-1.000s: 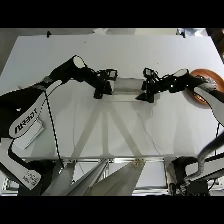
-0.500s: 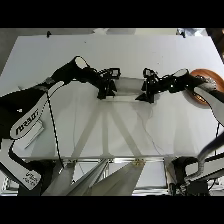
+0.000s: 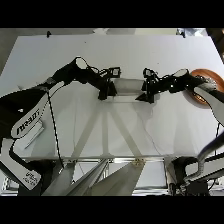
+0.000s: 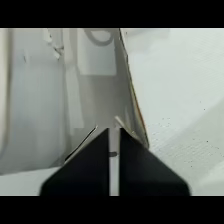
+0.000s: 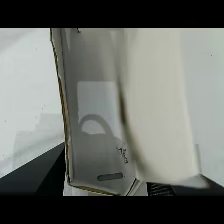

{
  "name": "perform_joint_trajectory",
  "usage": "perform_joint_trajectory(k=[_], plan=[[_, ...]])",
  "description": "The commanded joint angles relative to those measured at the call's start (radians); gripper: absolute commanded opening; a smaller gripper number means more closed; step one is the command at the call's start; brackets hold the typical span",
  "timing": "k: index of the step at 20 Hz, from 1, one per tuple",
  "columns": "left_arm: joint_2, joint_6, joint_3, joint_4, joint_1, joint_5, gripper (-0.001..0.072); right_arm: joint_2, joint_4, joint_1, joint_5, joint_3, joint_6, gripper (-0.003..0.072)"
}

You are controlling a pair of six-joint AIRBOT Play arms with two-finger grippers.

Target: Fold the box and place the chain.

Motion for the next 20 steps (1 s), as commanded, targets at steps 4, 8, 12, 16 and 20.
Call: perform_joint_trajectory(k=[4, 8, 12, 16, 20], plan=[[0.017, -0.032, -0.005, 0.113, 0.015, -0.052, 0.0017, 0.000, 0.000, 0.000, 0.002, 0.001, 0.000, 0.0408], [0.087, -0.081, -0.006, 0.121, 0.055, -0.048, 0.0016, 0.000, 0.000, 0.000, 0.002, 0.001, 0.000, 0.0408], [0.189, -0.280, -0.007, 0.129, 0.132, -0.082, 0.0011, 0.000, 0.000, 0.000, 0.002, 0.001, 0.000, 0.0408], [0.276, -0.727, -0.007, 0.359, 0.204, -0.094, 0.0010, 0.000, 0.000, 0.000, 0.002, 0.001, 0.000, 0.0408], [0.283, -1.049, -0.074, 0.552, 0.239, -0.090, 0.0012, 0.000, 0.000, 0.000, 0.002, 0.001, 0.000, 0.0408]])
